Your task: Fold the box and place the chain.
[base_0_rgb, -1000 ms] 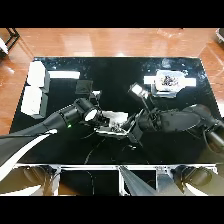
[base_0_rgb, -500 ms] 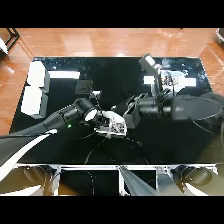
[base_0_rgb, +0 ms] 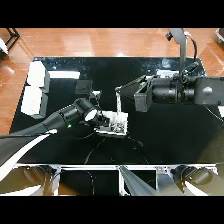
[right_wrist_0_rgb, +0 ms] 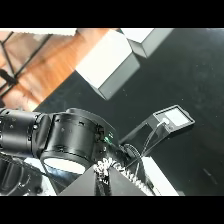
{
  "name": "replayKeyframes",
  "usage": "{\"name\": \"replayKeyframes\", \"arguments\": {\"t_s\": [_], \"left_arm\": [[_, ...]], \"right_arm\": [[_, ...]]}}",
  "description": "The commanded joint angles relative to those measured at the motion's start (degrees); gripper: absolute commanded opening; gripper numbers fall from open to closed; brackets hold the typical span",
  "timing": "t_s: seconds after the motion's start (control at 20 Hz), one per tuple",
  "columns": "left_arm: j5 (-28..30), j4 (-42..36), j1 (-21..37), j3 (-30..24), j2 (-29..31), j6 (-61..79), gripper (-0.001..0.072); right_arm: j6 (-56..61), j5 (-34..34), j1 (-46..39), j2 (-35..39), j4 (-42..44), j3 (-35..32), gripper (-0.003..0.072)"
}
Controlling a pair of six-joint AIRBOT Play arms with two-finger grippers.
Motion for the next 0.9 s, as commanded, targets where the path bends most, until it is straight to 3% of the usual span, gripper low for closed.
{"name": "replayKeyframes", "arguments": {"t_s": [0.0, 0.55, 0.6, 0.65, 0.7, 0.85], "left_arm": [[0.17, 0.04, 0.0, 0.0, -0.04, 0.0, 0.0025], [0.2, 0.02, 0.0, 0.0, -0.04, 0.0, 0.0025], [0.28, 0.02, 0.0, 0.0, -0.04, 0.0, 0.0025], [0.39, 0.0, 0.0, 0.0, -0.04, 0.0, 0.0025], [0.37, 0.02, 0.0, 0.0, -0.04, -0.02, 0.0025], [0.2, 0.02, 0.04, 0.0, -0.04, 0.0, 0.0025]], "right_arm": [[1.38, -1.86, -0.48, -0.13, -2.58, -0.09, 0.0034], [3.48, -3.61, -0.02, -4.28, -1.99, -7.67, 0.0044], [4.5, -4.61, -0.02, -4.28, -2.54, -7.76, 0.023], [5.73, -5.57, -0.2, -4.26, -4.26, -7.76, 0.0509], [6.43, -7.02, -0.83, -4.13, -7.08, -7.76, 0.068], [6.32, -14.73, -6.45, -2.38, -19.23, -7.98, 0.068]]}}
